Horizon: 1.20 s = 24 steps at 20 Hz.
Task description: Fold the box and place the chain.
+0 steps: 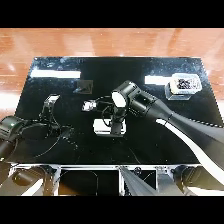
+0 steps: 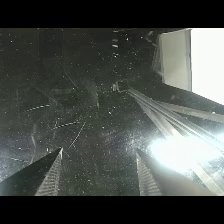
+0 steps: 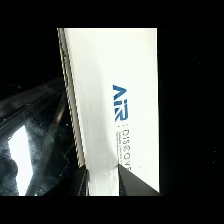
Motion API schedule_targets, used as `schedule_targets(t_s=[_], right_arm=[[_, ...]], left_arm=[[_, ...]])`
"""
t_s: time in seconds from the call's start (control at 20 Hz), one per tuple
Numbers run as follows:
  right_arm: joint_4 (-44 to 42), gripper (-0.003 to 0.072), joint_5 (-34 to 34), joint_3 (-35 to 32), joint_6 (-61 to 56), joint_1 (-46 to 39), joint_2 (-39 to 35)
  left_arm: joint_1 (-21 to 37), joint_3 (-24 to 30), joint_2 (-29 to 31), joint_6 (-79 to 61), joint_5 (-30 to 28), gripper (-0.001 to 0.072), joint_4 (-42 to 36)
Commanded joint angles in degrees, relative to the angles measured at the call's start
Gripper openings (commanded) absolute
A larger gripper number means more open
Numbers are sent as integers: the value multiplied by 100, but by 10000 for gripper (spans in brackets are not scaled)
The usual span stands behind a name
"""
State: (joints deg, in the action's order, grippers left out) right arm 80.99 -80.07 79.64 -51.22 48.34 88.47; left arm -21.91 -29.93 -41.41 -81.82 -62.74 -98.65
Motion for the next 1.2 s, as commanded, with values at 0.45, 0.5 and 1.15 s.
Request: schedule_targets(t_s=[0.45,0.5,1.15], right_arm=[[-48,362,-70,-7,-44,0,157],[-133,362,-70,-7,-42,0,201],[-284,360,-24,-7,-289,-2,457]], left_arm=[[4,0,-2,-2,0,560,-37],[2,0,-2,0,0,560,-59],[2,4,-44,-2,44,560,-90]])
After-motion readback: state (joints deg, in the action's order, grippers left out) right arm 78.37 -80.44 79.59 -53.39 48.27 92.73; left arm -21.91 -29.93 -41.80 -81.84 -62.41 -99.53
